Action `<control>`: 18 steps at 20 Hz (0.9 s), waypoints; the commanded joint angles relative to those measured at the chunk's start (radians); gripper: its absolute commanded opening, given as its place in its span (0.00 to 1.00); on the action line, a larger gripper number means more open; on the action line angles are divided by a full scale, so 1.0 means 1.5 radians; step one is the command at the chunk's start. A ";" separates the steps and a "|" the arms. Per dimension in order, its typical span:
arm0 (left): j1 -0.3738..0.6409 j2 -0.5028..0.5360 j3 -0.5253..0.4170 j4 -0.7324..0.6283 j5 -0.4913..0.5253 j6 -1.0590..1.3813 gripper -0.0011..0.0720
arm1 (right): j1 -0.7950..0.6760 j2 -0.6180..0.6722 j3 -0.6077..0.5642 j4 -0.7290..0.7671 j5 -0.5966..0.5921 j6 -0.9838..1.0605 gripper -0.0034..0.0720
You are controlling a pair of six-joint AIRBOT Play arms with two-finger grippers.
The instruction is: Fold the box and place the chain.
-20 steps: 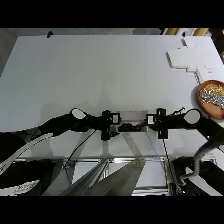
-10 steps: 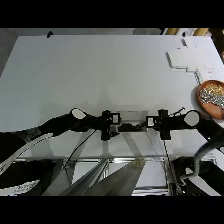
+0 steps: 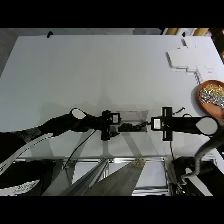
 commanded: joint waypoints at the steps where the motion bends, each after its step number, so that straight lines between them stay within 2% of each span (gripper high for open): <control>1: 0.000 0.001 0.000 0.000 0.000 0.000 0.47 | 0.001 0.073 0.000 0.115 0.027 0.000 0.07; 5: 0.000 0.001 0.000 0.000 0.000 0.000 0.47 | 0.001 0.077 0.000 0.302 0.047 -0.007 0.07; 8: 0.000 0.001 0.000 0.000 0.000 0.000 0.47 | 0.030 0.076 0.000 0.381 0.034 -0.008 0.07; 12: 0.000 0.001 0.000 0.000 0.000 0.000 0.47 | 0.111 0.050 0.000 0.386 -0.031 -0.007 0.07; 15: 0.000 0.001 0.000 0.000 0.000 0.000 0.47 | 0.162 -0.012 0.000 0.372 -0.079 -0.007 0.07; 18: 0.000 0.001 0.000 0.000 0.000 0.000 0.47 | 0.182 -0.090 0.000 0.362 -0.093 -0.007 0.07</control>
